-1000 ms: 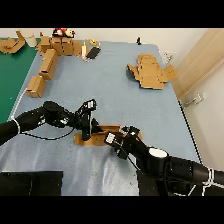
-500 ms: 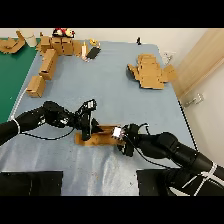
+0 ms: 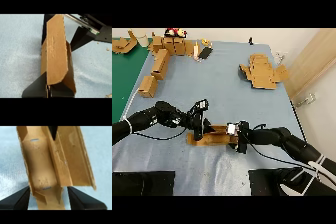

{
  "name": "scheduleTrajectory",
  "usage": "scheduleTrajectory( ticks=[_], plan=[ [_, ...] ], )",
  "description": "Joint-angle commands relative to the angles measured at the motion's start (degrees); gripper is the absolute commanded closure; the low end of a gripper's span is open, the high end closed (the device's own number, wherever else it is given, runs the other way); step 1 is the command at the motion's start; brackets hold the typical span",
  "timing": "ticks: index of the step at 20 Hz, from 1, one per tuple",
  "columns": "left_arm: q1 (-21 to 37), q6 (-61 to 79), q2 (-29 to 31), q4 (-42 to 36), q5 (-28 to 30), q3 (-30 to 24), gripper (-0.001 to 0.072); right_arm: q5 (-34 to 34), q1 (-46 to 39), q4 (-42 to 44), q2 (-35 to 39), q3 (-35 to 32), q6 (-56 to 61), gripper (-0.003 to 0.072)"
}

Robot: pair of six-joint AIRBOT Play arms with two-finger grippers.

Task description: Fold the box.

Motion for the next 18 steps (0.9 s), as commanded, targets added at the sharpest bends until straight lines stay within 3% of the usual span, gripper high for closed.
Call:
scheduleTrajectory(
  ticks=[1,5,10,18],
  plan=[
    [0.00,0.00,0.02,0.02,0.02,0.07,0.0697,-8.48,-3.37,5.14,-5.90,4.11,-8.63,-0.0014],
    [0.00,0.00,0.02,0.00,0.00,0.07,0.0697,-14.23,-6.14,6.62,-11.63,6.05,-9.44,-0.0014],
    [0.00,0.00,0.02,0.02,0.00,0.07,0.0697,-14.40,-6.14,6.21,-9.73,6.16,-3.45,-0.0013],
    [0.00,0.00,0.02,0.00,0.02,0.07,0.0697,-11.67,-6.10,6.03,-9.94,6.16,-6.73,-0.0012]
  ],
)
